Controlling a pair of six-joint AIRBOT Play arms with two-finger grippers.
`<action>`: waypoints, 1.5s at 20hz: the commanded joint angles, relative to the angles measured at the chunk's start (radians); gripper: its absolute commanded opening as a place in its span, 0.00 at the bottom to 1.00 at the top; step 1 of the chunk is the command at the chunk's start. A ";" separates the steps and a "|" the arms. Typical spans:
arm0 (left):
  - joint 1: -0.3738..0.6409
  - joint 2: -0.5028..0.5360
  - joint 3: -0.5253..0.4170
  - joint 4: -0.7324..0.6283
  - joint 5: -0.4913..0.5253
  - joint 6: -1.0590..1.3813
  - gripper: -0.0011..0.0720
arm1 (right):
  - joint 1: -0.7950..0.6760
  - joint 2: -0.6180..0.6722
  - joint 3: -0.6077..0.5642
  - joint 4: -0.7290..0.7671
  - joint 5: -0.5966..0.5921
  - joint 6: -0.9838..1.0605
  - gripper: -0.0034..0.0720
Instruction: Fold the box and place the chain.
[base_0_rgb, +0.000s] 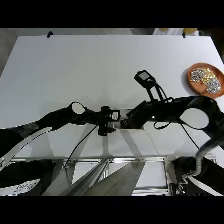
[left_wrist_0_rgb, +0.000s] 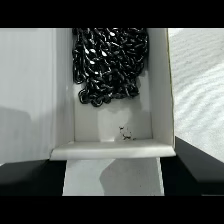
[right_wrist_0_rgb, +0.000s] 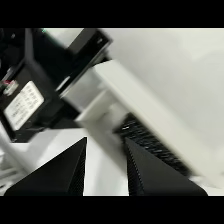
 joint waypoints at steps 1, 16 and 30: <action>0.000 0.001 0.000 0.000 0.000 0.000 0.30 | -0.117 0.042 0.033 -0.084 0.109 -0.045 0.30; 0.000 0.001 0.000 0.000 0.000 0.000 0.30 | -0.381 -0.333 -0.126 -0.177 0.028 -0.045 0.35; 0.000 0.001 0.000 0.000 0.000 0.000 0.30 | -0.363 -0.423 -0.128 -0.102 -0.098 -0.045 0.33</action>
